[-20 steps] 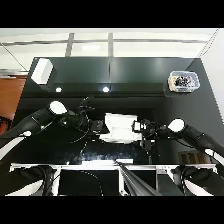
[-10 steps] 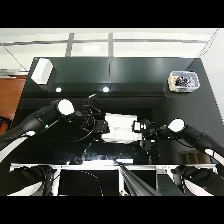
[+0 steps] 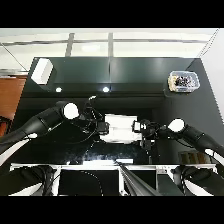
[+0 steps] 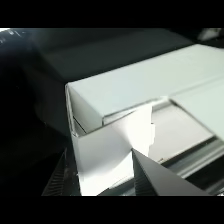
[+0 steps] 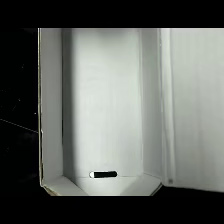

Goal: Fold the box and place the chain.

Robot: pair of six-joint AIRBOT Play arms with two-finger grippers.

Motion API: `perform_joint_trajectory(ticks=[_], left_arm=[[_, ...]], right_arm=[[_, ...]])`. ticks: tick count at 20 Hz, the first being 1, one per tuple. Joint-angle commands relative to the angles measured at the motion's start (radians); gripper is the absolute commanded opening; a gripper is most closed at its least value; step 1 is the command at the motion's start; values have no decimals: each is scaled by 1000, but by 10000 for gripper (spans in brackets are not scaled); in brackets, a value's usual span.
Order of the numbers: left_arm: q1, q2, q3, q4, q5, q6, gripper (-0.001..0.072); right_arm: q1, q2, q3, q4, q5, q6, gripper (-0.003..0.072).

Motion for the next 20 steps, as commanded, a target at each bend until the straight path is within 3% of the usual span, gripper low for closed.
perform_joint_trajectory(ticks=[1, 15, 17, 20], left_arm=[[-16, -1, 1, 55, 34, -78, 473], [-64, -1, 45, 64, 31, -110, 461], [-76, -2, 45, 80, 29, -135, 393], [-100, -3, 45, 143, 29, -214, 393]], right_arm=[[0, 0, 0, 0, 0, 0, 368], [0, 0, 0, 0, 0, 0, 368], [0, 0, 0, 0, 0, 0, 368], [0, 0, 0, 0, 0, 0, 368]])
